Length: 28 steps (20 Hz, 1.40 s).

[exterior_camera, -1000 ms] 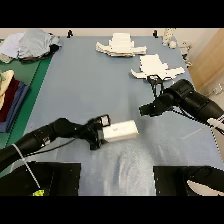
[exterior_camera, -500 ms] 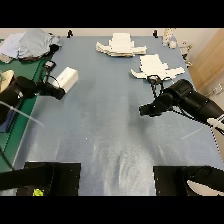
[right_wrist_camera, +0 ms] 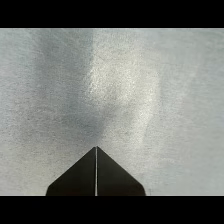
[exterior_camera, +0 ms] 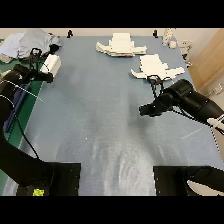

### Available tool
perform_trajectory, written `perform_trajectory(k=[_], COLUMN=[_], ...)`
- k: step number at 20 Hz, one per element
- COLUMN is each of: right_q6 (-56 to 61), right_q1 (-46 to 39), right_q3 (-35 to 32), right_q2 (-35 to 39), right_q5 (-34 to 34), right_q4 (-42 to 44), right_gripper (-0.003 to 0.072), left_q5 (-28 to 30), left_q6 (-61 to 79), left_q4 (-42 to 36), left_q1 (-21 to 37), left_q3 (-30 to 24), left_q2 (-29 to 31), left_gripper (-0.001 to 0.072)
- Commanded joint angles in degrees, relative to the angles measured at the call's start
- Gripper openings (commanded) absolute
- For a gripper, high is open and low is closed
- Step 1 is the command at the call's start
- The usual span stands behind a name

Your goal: Fold the box.

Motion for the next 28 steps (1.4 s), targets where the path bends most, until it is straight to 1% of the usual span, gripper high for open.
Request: perform_trajectory(k=[1, 3, 6, 8, 14, 15, 16, 19, 21, 23, 24, 25, 28], right_q6=[0.0, 0.0, 0.0, 0.0, 0.0, 0.0, 0.0, 0.0, 0.0, 0.0, 0.0, 0.0, 0.0], right_q1=[0.0, 0.0, 0.0, 0.0, 0.0, 0.0, 0.0, 0.0, 0.0, 0.0, 0.0, 0.0, 0.0], right_q3=[0.1, 0.1, 0.1, 0.1, 0.1, 0.1, 0.1, 0.1, 0.1, 0.1, 0.1, 0.1, 0.1], right_q2=[0.0, 0.0, 0.0, 0.0, 0.0, 0.0, 0.0, 0.0, 0.0, 0.0, 0.0, 0.0, 0.0], right_q5=[0.0, 0.0, 0.0, 0.0, 0.0, 0.0, 0.0, 0.0, 0.0, 0.0, 0.0, 0.0, 0.0], right_q4=[0.0, 0.0, 0.0, 0.0, 0.0, 0.0, 0.0, 0.0, 0.0, 0.0, 0.0, 0.0, 0.0], right_gripper=[0.0007, 0.0007, 0.0007, 0.0007, 0.0007, 0.0007, 0.0007, 0.0007, 0.0007, 0.0007, 0.0007, 0.0006, 0.0006], left_q5=[2.8, 3.3, 6.3, 6.3, 6.3, 6.2, 6.0, 4.5, 2.3, -2.6, -5.4, -7.9, -16.1], left_q6=[-0.2, -0.2, -0.1, -0.1, -0.1, -0.2, -0.4, -0.5, -0.5, -1.0, -3.3, -5.6, -12.9], left_q4=[-0.2, -1.4, -5.3, -5.3, -5.3, -5.3, -5.2, -5.2, -4.7, -3.0, -1.7, 0.3, 10.3], left_q1=[0.1, 0.0, 0.0, -0.2, -1.4, -1.5, -1.7, -1.7, -1.4, -0.6, 0.0, 0.6, 2.0], left_q3=[1.5, 1.6, 1.8, 2.3, 2.3, 2.3, 2.3, 2.8, 3.5, 4.3, 4.7, 5.0, 7.1], left_q2=[-2.8, -4.0, -6.1, -6.9, -6.9, -6.9, -6.9, -6.9, -6.4, -5.6, -4.8, -4.1, -1.7], left_gripper=[0.0474, 0.0473, 0.0473, 0.0473, 0.0476, 0.0565, 0.0688, 0.0688, 0.0688, 0.0688, 0.0688, 0.0688, 0.0688])
